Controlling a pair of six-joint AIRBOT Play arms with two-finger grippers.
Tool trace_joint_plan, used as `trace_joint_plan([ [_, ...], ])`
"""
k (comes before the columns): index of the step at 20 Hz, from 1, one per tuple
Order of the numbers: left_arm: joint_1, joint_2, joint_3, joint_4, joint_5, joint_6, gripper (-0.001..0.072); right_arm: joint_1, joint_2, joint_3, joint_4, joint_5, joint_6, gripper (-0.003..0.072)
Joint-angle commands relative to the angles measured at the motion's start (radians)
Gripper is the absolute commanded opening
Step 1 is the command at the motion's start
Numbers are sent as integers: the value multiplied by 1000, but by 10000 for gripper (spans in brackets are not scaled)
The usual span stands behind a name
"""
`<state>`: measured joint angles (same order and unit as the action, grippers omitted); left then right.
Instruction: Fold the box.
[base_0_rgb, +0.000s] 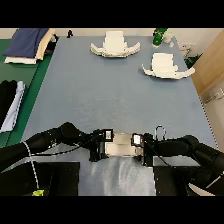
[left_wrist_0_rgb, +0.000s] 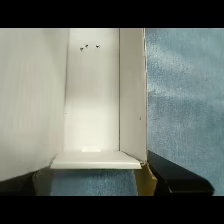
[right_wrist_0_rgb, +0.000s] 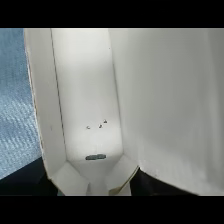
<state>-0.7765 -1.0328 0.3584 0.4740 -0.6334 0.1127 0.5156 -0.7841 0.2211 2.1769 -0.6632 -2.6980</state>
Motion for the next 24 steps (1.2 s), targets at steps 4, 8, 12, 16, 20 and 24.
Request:
trace_joint_plan([
  [4,-1,2,-19,-7,37,3,699,0,0,0,0,0,0,512],
  [8,-3,2,-19,-6,40,3,667,0,0,0,0,0,0,512],
  [12,-3,2,-19,-3,35,6,463,0,0,0,0,0,0,512],
  [16,-3,2,-19,1,21,11,464,0,0,0,0,0,0,512],
  [20,-3,2,-18,0,21,11,465,0,0,0,0,0,0,512],
  [24,-3,2,-18,0,22,11,464,0,0,0,0,0,0,512],
])
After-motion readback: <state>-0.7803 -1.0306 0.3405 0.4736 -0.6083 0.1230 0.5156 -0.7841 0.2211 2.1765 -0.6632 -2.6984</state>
